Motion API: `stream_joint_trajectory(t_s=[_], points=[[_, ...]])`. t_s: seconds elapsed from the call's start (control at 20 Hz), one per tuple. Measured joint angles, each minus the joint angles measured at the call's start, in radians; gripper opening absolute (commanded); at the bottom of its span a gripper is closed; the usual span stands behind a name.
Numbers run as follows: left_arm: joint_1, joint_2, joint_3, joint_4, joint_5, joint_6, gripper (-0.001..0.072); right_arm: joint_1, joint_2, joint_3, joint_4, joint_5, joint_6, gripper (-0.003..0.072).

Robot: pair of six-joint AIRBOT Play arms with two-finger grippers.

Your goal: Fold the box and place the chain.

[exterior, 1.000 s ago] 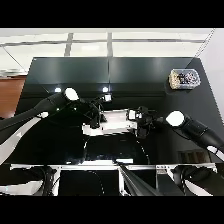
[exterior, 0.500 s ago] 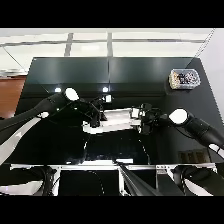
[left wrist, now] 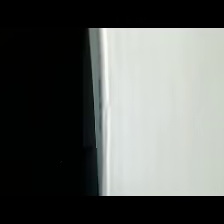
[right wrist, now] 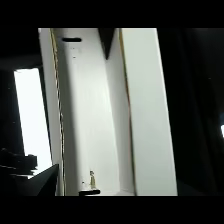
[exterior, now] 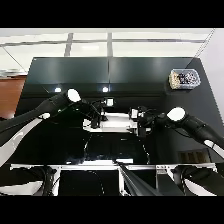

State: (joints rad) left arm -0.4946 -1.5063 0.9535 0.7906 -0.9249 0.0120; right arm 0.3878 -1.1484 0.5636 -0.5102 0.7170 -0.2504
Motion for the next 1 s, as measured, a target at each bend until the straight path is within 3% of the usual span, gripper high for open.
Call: stream_joint_trajectory(t_s=[0.4, 1.0], points=[[-0.001, 0.0, 0.0, -0.002, 0.001, 0.0, 0.0026, 0.0, -0.087, -0.005, 0.001, 0.026, -0.03, 0.0626], [-0.001, 0.0, 0.0, -0.005, 0.002, 0.0, 0.0027, -0.001, -0.119, -0.006, -0.04, -0.007, -0.028, 0.0626]])
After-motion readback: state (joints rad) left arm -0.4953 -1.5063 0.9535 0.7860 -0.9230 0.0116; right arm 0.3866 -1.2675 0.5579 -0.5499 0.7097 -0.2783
